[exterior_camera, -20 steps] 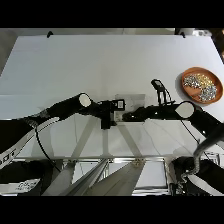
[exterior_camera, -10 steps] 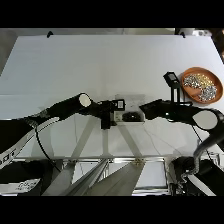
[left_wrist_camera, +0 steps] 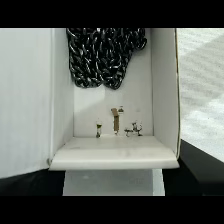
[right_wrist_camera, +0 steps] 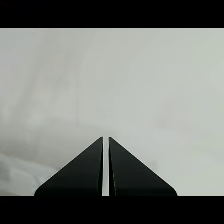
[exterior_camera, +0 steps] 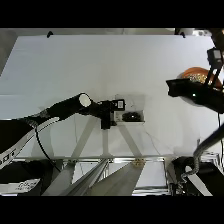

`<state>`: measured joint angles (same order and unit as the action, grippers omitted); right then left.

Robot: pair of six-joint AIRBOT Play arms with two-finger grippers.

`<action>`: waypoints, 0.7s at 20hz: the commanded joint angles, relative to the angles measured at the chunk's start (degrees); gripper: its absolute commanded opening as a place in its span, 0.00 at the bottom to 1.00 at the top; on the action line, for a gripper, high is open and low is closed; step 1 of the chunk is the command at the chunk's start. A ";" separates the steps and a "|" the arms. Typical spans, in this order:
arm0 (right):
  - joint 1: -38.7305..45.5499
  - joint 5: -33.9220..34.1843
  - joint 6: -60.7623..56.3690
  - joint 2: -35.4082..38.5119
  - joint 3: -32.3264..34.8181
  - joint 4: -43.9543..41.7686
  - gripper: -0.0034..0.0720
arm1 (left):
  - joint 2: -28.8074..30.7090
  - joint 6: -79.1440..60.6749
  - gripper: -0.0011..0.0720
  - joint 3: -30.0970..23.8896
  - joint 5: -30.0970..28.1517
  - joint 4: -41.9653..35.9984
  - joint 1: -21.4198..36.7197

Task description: Fold the box and place the chain.

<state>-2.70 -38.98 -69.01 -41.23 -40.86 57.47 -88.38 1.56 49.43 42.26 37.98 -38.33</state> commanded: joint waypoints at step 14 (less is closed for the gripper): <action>-10.80 -33.42 27.87 -45.20 -36.15 19.06 0.06 | 0.00 -0.02 0.55 0.00 -0.02 0.00 0.02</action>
<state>-9.82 -70.76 -47.75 -82.74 -75.48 66.37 -88.38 1.54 49.43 42.26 37.95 -38.33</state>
